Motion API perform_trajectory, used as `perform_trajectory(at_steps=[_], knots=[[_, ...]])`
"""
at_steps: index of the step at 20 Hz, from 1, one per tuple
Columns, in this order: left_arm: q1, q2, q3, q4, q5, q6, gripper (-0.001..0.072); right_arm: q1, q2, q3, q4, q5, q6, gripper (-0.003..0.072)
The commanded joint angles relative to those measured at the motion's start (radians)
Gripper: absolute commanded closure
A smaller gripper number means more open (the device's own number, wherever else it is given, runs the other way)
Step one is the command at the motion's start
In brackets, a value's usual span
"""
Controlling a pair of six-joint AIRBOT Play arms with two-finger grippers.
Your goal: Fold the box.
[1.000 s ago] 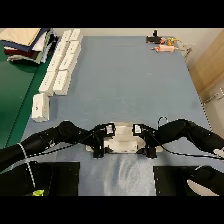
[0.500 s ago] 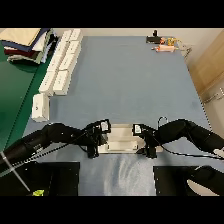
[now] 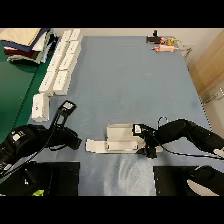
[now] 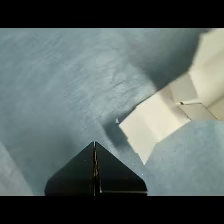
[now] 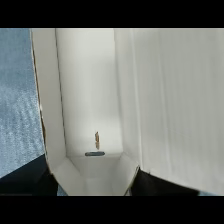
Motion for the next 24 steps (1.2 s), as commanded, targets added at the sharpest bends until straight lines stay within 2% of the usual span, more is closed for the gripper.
perform_trajectory(at_steps=[1,4,7,11,18,19,20,22,24], knots=[[0.053,-0.007,-0.045,-0.075,-0.017,-0.239,0.0696,0.000,0.000,0.001,0.000,0.000,0.000,0.0172],[0.080,-0.113,-0.119,-0.281,0.107,-0.134,0.0696,0.000,0.000,0.001,0.000,0.000,0.000,0.0172],[0.080,-0.237,-0.135,-0.446,0.205,-0.015,0.0696,0.000,0.000,0.001,0.000,0.000,0.000,0.0173],[0.080,-0.335,-0.128,-0.694,0.238,0.194,0.0697,0.000,0.000,0.001,0.000,0.000,0.000,0.0172],[0.080,-0.295,-0.025,-0.714,0.237,0.280,0.0689,0.000,0.000,0.001,0.000,0.000,0.000,0.0172],[0.080,-0.296,-0.023,-0.726,0.241,0.281,0.0450,0.000,0.000,0.001,0.000,0.000,0.000,0.0172],[0.080,-0.296,-0.023,-0.739,0.251,0.281,0.0149,0.000,0.000,0.001,0.000,0.000,0.000,0.0172],[0.080,-0.297,-0.023,-0.747,0.261,0.282,0.0241,0.000,0.000,0.001,0.000,0.000,0.000,0.0172],[0.080,-0.298,-0.023,-0.749,0.264,0.282,0.0242,0.000,0.000,0.001,0.000,0.000,0.000,0.0172]])
